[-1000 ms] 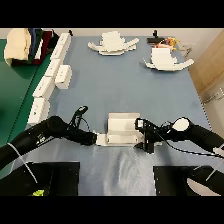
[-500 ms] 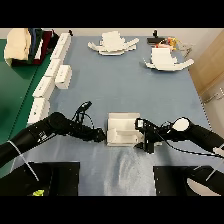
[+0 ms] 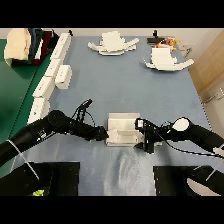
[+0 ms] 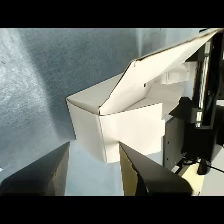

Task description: Fold the box.

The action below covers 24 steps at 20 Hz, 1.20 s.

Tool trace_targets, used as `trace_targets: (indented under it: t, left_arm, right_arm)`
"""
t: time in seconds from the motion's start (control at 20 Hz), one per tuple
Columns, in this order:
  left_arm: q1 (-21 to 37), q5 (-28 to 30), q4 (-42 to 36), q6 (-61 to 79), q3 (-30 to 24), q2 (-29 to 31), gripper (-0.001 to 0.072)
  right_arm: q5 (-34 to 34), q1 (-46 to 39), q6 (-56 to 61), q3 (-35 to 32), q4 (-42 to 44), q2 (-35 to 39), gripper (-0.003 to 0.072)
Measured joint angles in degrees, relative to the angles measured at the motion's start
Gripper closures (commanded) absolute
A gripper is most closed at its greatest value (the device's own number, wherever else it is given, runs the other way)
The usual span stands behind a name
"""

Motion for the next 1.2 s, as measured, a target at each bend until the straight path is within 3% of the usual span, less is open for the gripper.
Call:
trace_targets:
  t: [0.3,0.35,0.55,0.85,1.2]
  left_arm:
    - [-3.65,2.89,-2.10,-2.21,1.01,-3.23,0.0262]
    - [-5.07,4.31,-0.35,-4.87,1.86,-3.87,0.0300]
    - [-10.71,6.12,15.61,-24.35,6.80,-6.10,0.0300]
    - [-19.67,-1.38,37.22,-51.87,16.35,-12.57,0.0309]
    - [-27.65,-13.42,50.03,-68.04,27.12,-22.05,0.0311]
  right_arm:
    - [0.00,0.02,0.00,0.00,0.00,0.00,0.0181]
    - [0.00,0.02,0.00,0.00,0.00,0.00,0.0182]
    - [0.00,0.02,0.00,0.00,0.00,0.00,0.0182]
    - [0.00,0.02,0.00,0.00,0.00,0.00,0.0181]
    - [0.00,0.02,0.00,0.00,0.00,0.00,0.0181]
